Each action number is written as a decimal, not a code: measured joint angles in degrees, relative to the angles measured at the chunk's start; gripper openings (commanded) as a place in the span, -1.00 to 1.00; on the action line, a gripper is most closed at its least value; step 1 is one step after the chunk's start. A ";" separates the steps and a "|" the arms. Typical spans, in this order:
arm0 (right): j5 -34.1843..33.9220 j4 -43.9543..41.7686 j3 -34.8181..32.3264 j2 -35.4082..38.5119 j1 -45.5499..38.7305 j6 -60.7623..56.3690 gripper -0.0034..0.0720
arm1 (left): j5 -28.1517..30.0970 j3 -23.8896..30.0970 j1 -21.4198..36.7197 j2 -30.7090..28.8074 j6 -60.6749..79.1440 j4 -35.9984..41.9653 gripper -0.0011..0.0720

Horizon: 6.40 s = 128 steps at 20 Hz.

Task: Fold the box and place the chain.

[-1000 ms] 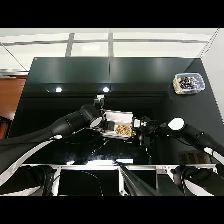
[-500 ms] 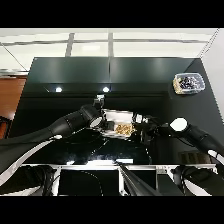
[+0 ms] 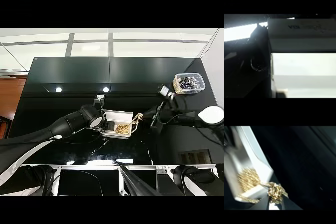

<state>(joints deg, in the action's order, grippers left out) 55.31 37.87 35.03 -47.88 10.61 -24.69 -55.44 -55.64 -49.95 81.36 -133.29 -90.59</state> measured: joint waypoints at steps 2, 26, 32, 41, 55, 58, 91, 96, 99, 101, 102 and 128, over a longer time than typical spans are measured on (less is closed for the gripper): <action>5.01 -2.54 3.87 0.59 -0.57 -3.15 -0.89 | 0.00 0.00 0.00 0.00 0.00 0.02 -0.89; 4.81 2.16 11.87 -6.88 6.08 -30.45 0.08 | 0.00 0.00 0.00 0.00 0.00 0.02 -0.89; 12.68 3.93 12.85 -1.49 -6.14 -31.15 0.09 | 1.70 -0.04 0.13 0.04 -0.02 0.63 -0.89; 20.37 4.28 12.96 -0.24 -9.25 -31.74 0.09 | -2.38 -4.76 0.35 -2.73 1.90 3.52 0.25; 16.44 10.62 12.98 -0.20 -9.40 -35.76 0.09 | -10.88 13.55 28.94 -26.60 65.02 26.71 0.98; 15.69 11.28 12.98 -0.20 -9.40 -38.58 0.09 | -9.14 17.77 30.97 -23.76 90.40 35.21 0.98; 13.09 11.69 12.98 -0.20 -9.40 -41.77 0.09 | 8.26 15.96 22.99 -1.95 149.65 61.24 0.96; 12.94 11.72 12.98 -0.22 -9.40 -41.77 0.08 | 7.89 15.74 21.90 -1.77 150.97 61.24 0.96; 12.09 11.72 12.72 -0.20 -9.33 -41.75 0.09 | 7.91 15.72 21.35 -1.77 151.58 61.22 0.55; 10.51 11.78 11.65 -0.22 -8.59 -41.77 0.10 | 7.89 15.72 21.18 -1.77 151.80 61.24 0.35; 9.40 11.72 10.95 -0.31 -7.78 -41.94 0.15 | 7.89 15.72 21.14 -1.77 151.82 61.24 0.35; 9.07 10.99 11.50 -17.88 9.77 -0.96 0.88 | 8.50 15.69 21.07 -1.77 151.95 61.11 0.35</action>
<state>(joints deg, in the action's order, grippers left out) 64.38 48.86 46.52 -65.76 20.38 -25.65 -46.94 -39.94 -28.88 79.59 18.65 -29.47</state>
